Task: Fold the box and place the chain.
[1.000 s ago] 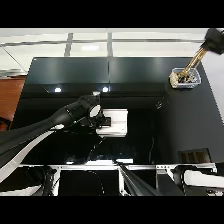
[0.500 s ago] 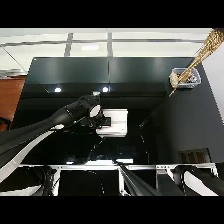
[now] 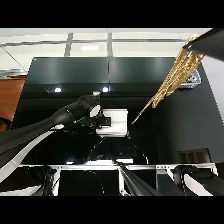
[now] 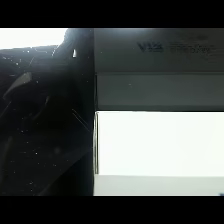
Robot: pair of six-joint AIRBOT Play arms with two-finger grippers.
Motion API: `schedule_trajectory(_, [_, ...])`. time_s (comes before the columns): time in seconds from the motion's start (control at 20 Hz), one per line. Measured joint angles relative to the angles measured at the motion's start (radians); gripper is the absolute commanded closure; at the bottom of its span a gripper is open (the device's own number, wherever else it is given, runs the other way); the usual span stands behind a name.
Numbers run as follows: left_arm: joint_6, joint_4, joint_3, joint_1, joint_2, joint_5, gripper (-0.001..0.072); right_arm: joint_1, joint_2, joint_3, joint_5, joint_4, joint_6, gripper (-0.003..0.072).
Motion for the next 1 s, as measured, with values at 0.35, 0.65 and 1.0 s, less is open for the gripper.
schedule_trajectory(0.35, [0.000, 0.000, 0.000, 0.000, 0.000, -0.001, 0.0683, 0.082, -0.003, -0.002, 0.013, 0.045, 0.000, 0.0676])
schedule_trajectory(0.65, [0.000, 0.000, 0.000, 0.000, 0.000, -0.001, 0.0683, 0.122, -0.012, -0.020, -0.005, 0.050, 0.002, 0.0676])
schedule_trajectory(1.0, [0.000, 0.000, 0.000, 0.000, 0.000, -0.002, 0.0683, 0.249, -0.061, -0.024, -0.106, 0.039, 0.023, 0.0676])
